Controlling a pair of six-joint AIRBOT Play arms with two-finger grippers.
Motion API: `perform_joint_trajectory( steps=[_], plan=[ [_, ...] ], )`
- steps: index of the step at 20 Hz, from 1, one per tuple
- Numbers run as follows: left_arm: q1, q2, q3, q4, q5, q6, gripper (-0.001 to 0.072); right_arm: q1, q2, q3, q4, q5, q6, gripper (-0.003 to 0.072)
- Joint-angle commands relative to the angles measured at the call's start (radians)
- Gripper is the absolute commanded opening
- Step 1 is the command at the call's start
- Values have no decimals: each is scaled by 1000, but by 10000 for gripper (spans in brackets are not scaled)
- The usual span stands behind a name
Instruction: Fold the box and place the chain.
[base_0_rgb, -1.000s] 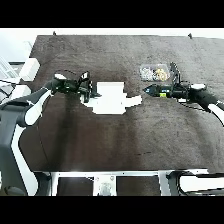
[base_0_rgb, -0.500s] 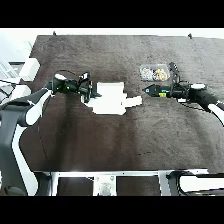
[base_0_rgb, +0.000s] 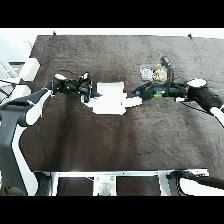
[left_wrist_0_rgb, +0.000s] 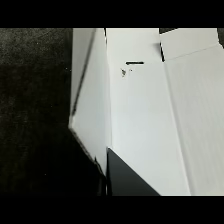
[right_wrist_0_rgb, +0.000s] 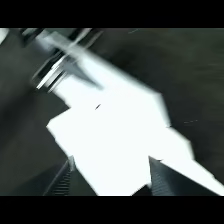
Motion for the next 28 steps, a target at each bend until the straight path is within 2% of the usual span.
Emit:
perform_joint_trajectory(
  steps=[1,4,8,14,19,23,25,28],
  plan=[
    [0,-1,0,2,4,0,22,101,21,-52,-128,-60,-179,560],
    [0,-1,0,2,8,0,22,164,14,-97,-275,-129,-359,560],
    [0,-1,0,2,9,0,22,247,10,-131,-449,-189,-376,560],
    [0,-1,0,2,9,0,22,322,-20,-140,-451,-414,-375,559],
    [0,-1,0,2,9,0,22,360,-60,-141,-451,-438,-375,560],
    [0,-1,0,2,9,0,22,374,-87,-140,-444,-549,-374,560],
    [0,-1,0,2,9,0,22,373,-77,-133,-362,-613,-370,560],
    [0,-1,0,2,9,0,22,371,-45,-129,-346,-644,-370,559]
  ],
)
